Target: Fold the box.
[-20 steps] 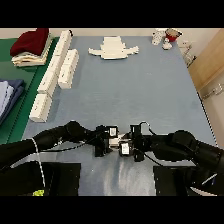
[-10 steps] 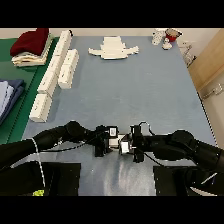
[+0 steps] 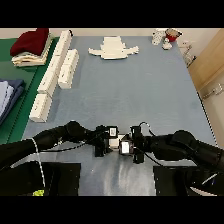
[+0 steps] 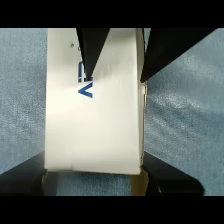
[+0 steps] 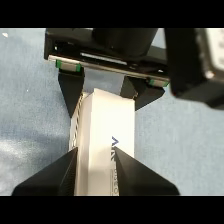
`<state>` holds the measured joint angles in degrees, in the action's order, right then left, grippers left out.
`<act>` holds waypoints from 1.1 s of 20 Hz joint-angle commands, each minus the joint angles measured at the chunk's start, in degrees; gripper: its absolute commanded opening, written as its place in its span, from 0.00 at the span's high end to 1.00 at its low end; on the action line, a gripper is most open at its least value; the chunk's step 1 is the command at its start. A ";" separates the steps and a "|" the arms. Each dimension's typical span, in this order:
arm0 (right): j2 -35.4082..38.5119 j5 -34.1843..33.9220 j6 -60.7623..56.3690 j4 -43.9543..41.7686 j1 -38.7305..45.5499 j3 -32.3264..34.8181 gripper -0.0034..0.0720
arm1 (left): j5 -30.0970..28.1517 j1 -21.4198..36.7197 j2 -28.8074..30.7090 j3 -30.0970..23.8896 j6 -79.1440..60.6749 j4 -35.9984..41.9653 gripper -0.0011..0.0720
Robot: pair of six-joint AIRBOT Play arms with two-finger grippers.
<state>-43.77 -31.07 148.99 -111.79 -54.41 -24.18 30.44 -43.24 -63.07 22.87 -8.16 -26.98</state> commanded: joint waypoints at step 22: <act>11.23 19.85 -33.46 -12.13 0.31 17.40 0.93 | -0.02 0.02 0.04 -0.02 0.02 0.00 0.38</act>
<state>-30.87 -12.78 116.62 -123.66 -53.95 -7.57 30.44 -43.24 -63.07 22.87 -8.14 -26.98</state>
